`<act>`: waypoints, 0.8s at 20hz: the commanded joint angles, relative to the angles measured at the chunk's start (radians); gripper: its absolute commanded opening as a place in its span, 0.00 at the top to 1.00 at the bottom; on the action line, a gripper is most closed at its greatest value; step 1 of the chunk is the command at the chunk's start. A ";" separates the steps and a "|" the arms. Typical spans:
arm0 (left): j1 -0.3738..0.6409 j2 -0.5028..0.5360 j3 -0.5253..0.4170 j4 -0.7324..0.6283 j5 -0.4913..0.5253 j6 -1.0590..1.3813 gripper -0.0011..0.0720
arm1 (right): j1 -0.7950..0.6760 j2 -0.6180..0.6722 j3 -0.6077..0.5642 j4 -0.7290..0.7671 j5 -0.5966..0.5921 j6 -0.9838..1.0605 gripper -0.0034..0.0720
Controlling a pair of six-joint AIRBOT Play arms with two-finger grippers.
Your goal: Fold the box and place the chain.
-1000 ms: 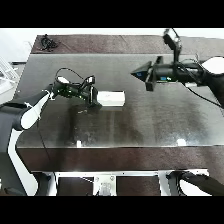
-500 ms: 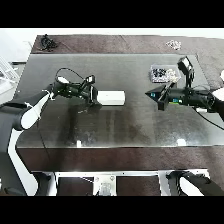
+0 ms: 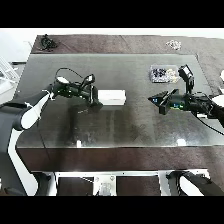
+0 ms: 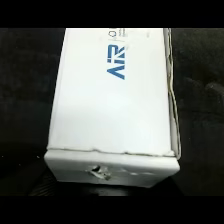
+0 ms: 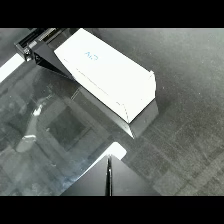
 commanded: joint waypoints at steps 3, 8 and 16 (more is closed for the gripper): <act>0.000 0.024 0.004 -0.014 0.079 0.000 0.18 | -0.002 0.001 -0.002 -0.005 -0.004 -0.002 0.94; 0.001 0.117 0.009 0.013 0.156 -0.078 0.96 | -0.002 0.001 -0.002 -0.005 -0.006 -0.001 0.94; 0.174 0.205 -0.002 0.046 0.127 -0.237 0.96 | -0.002 0.001 -0.002 -0.005 -0.007 -0.001 0.94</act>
